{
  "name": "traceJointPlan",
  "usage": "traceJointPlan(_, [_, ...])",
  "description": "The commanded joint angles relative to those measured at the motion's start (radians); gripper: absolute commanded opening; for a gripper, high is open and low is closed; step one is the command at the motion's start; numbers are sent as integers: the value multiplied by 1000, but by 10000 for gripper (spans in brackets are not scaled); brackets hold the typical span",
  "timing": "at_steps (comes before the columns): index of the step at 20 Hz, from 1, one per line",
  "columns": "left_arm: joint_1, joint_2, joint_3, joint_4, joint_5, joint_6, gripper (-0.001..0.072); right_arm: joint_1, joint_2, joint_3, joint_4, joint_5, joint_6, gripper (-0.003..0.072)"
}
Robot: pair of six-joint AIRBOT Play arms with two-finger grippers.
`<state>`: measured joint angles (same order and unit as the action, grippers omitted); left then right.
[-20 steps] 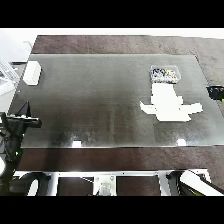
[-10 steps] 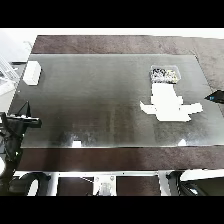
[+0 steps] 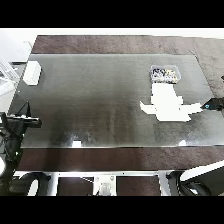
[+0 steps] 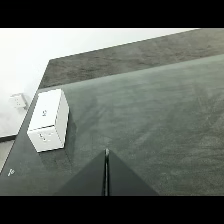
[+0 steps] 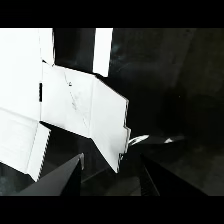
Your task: Fold the box and place the chain.
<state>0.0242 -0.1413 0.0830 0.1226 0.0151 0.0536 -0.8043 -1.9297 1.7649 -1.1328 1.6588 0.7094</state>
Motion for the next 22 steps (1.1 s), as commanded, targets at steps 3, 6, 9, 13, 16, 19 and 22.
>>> traceJointPlan(3, [0, 1, -1, 0, 1, 0, 21, 5, -19, 11, 58, 18, -34, 430])
traceJointPlan(6, [0, 1, -1, 0, 1, 0, 21, 8, -39, 11, 59, 18, -33, 475])
traceJointPlan(9, [0, 1, -1, 0, 0, 0, 21, 10, -67, 11, 60, 14, -29, 568])
traceJointPlan(13, [0, 1, -1, 0, 0, 0, 21, 26, -89, 10, 105, 15, -22, 565])
traceJointPlan(16, [0, 1, -1, 0, 0, 0, 21, 44, -108, 9, 124, 29, -11, 555])
traceJointPlan(19, [0, 1, -1, 0, 1, 0, 21, 51, -136, 8, 134, 69, -10, 551])
traceJointPlan(22, [0, 1, -1, 0, 0, 0, 21, 60, -145, 8, 165, 100, -37, 434])
